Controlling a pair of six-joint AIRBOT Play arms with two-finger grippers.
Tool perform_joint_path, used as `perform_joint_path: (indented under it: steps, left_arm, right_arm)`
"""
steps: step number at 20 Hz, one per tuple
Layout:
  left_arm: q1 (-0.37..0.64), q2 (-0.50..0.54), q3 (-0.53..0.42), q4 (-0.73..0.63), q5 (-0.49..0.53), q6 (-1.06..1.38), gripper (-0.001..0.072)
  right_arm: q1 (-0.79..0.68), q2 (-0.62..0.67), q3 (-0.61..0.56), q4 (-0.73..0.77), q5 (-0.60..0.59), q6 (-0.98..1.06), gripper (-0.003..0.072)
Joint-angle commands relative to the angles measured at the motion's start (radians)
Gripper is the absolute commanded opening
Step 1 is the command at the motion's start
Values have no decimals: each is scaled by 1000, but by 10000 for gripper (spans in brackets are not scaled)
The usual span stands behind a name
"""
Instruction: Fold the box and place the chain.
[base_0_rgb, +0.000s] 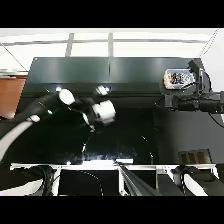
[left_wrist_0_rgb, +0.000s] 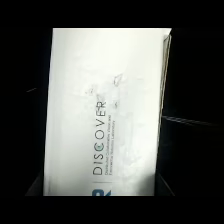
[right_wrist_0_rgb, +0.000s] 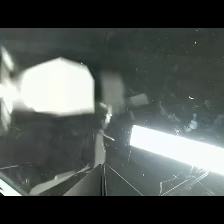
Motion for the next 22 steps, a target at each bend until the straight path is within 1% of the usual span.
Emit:
perform_joint_path:
  steps: [1, 2, 4, 6, 8, 10, 13, 15, 16, 17, 19, 21, 22]
  left_arm:
    - [328, -32, 133, 65, -7, -193, 352]
    - [422, -66, 202, 66, -8, -242, 353]
    - [560, -158, 353, 89, -20, -301, 353]
    - [637, -283, 535, 208, -51, -423, 354]
    - [668, -420, 723, 305, -105, -530, 356]
    - [681, -535, 872, 308, -150, -555, 356]
    - [682, -662, 1016, 323, -140, -556, 356]
    - [682, -746, 1118, 319, -188, -557, 356]
    - [680, -774, 1143, 317, -200, -557, 356]
    - [676, -781, 1141, 320, -199, -556, 373]
    - [672, -782, 1134, 341, -187, -562, 716]
    - [666, -759, 1146, 393, -208, -623, 717]
    - [663, -732, 1149, 397, -244, -651, 717]
  right_arm:
    - [0, 1, 0, 9, -3, 6, 14]
    - [0, 1, 0, 8, -3, 6, 14]
    - [0, 1, 0, 8, -3, 7, 14]
    - [0, 1, 0, 8, -2, 22, 14]
    - [0, 1, 0, 8, -3, 48, 14]
    - [0, 1, 0, 8, -16, 48, 14]
    - [0, 1, 0, 8, -69, 50, 14]
    - [0, 1, 0, 7, -75, 54, 14]
    - [0, 1, 0, 7, -74, 56, 15]
    - [0, 1, 0, 7, -74, 56, 15]
    - [0, 1, 0, 8, -70, 61, 14]
    - [2, 1, 0, 8, -51, 63, 14]
    - [2, 1, 0, 7, -37, 63, 14]
